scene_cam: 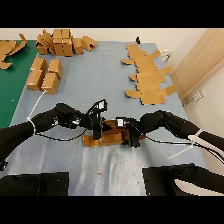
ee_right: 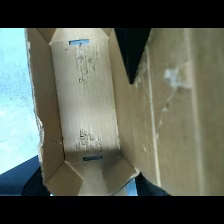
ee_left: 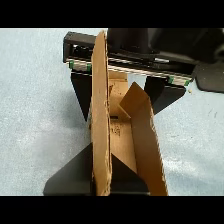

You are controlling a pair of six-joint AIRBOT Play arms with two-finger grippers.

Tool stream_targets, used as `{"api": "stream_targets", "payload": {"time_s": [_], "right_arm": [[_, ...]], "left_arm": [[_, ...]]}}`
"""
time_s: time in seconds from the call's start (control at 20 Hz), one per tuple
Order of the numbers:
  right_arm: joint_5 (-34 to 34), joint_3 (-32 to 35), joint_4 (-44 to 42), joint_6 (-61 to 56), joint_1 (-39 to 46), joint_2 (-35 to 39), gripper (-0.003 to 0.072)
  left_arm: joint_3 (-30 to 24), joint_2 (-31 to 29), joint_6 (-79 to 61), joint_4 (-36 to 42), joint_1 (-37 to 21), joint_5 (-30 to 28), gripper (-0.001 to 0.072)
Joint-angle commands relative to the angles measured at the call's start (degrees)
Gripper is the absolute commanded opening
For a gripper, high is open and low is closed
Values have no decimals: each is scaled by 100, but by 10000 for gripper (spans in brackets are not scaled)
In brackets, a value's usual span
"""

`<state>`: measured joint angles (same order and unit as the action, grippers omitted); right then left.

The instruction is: Fold the box.

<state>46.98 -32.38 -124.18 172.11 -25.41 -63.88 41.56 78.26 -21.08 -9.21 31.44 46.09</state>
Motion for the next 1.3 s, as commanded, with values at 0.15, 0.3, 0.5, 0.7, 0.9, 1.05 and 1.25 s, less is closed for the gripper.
{"api": "stream_targets", "payload": {"time_s": [0.15,0.3,0.5,0.7,0.9,1.05,1.25], "right_arm": [[4,-4,15,-2,-7,2,720],[4,-4,20,-2,-7,2,720],[-42,-4,33,-2,-7,2,720],[-46,-4,-20,-2,-7,2,720],[-44,2,-11,-2,-7,-11,720],[-68,26,-11,-2,-7,-35,720],[-46,26,-13,-2,-7,-46,716]], "left_arm": [[4,2,-2,0,0,-2,12],[4,2,-2,0,0,-2,12],[4,2,-2,0,0,-2,12],[4,2,-2,0,0,-2,12],[4,2,-2,0,0,-2,12],[4,2,-2,0,0,-2,12],[4,2,-2,0,0,-2,12]]}}
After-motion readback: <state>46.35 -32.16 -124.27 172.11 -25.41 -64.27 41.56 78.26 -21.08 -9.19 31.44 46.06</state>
